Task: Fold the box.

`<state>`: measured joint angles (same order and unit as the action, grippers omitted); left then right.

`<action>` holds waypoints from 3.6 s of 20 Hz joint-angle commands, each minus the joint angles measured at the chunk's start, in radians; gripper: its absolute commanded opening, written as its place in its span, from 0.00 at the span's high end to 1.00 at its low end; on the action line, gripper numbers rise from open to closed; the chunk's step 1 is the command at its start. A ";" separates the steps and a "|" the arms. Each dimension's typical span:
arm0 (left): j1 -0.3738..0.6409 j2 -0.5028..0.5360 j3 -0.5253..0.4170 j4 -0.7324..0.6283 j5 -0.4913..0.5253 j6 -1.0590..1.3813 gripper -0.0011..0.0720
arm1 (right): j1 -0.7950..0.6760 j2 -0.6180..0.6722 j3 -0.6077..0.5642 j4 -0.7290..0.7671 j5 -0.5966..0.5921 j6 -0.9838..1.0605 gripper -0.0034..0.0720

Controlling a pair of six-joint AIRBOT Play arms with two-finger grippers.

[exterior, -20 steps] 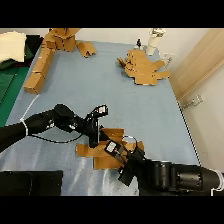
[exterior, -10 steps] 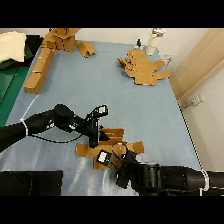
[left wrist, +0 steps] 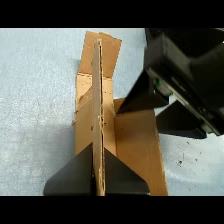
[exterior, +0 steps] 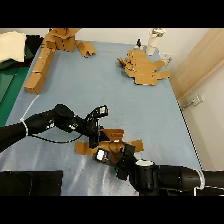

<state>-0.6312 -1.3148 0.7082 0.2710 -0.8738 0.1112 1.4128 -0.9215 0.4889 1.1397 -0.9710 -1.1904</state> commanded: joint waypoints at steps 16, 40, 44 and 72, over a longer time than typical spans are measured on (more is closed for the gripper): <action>0.003 -0.001 0.001 -0.002 0.037 -0.026 0.97 | -0.002 0.067 0.016 -0.104 -0.053 0.008 0.31; 0.002 -0.001 0.001 -0.003 0.054 -0.031 0.97 | -0.085 0.067 0.011 -0.111 -0.013 0.117 0.19; 0.002 -0.001 0.001 -0.003 0.054 -0.031 0.97 | -0.087 0.067 0.014 -0.113 0.003 0.108 0.00; 0.001 -0.001 0.001 -0.003 0.054 -0.031 0.97 | -0.883 0.029 -0.100 1.087 0.185 -1.634 0.00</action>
<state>-0.6296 -1.3148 0.7094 0.2684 -0.8200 0.0803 0.5529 -0.8467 0.3878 2.1517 -0.7700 -2.7483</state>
